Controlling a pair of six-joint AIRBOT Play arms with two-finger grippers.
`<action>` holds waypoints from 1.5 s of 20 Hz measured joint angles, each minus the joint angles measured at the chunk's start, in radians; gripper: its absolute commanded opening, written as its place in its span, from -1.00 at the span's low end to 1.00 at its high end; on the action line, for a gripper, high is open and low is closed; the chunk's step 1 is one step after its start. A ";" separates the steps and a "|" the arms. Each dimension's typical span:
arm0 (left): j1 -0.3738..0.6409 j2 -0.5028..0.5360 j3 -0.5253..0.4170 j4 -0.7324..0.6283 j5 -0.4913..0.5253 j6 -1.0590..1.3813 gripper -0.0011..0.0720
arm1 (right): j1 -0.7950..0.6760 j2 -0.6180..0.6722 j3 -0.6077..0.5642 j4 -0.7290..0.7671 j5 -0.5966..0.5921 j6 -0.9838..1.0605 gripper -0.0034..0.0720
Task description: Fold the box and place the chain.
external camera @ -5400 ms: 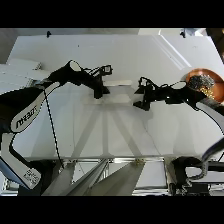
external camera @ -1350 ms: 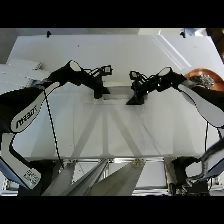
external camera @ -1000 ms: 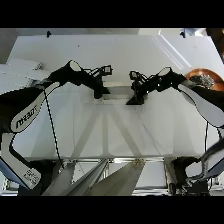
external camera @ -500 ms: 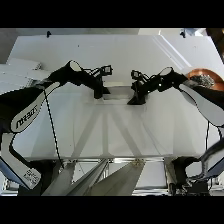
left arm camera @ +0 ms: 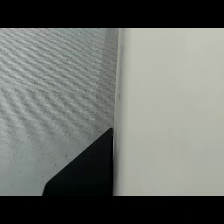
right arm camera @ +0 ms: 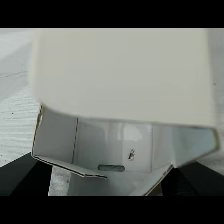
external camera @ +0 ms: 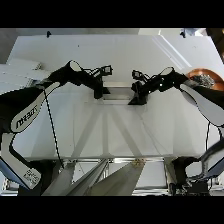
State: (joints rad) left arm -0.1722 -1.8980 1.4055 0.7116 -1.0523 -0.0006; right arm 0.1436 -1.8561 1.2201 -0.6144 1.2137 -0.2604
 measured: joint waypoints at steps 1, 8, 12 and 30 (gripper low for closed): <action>0.000 0.000 0.000 0.000 0.000 0.000 -0.93 | 0.000 0.000 0.000 0.001 0.000 0.000 0.79; 0.000 0.000 0.000 0.000 0.005 -0.001 -0.93 | 0.000 0.000 -0.001 0.062 -0.023 -0.001 0.79; 0.000 0.000 0.000 0.000 0.005 -0.001 -0.93 | 0.000 0.000 -0.001 0.061 -0.026 -0.002 0.78; 0.000 0.000 0.000 0.000 0.000 0.000 -0.93 | 0.000 0.001 0.001 -0.002 -0.026 -0.001 0.17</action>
